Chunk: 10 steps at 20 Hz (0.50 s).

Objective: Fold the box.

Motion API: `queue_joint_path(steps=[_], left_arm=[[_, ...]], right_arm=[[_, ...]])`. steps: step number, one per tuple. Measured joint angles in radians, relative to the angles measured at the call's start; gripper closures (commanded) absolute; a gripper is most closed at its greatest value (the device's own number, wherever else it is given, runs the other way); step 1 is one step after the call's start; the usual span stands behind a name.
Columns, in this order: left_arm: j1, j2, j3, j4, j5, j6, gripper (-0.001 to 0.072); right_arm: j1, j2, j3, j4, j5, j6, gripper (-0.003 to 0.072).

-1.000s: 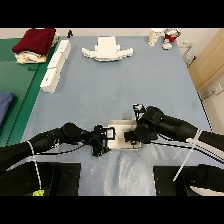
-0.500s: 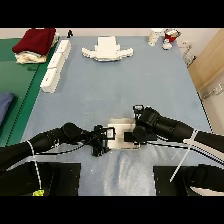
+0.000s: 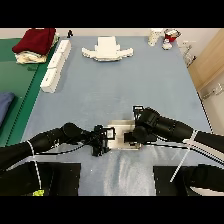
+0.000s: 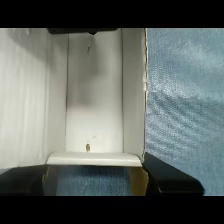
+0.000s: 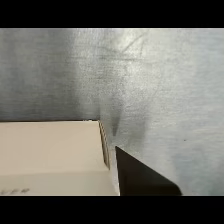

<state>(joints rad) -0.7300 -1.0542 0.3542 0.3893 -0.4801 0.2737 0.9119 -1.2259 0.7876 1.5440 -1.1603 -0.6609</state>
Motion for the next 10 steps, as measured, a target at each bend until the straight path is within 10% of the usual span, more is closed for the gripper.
queue_joint_path(steps=[10], left_arm=[[0.000,0.000,0.000,0.000,0.000,-0.001,0.0341]], right_arm=[[0.000,0.126,0.032,0.003,-0.064,-0.027,0.0224]])
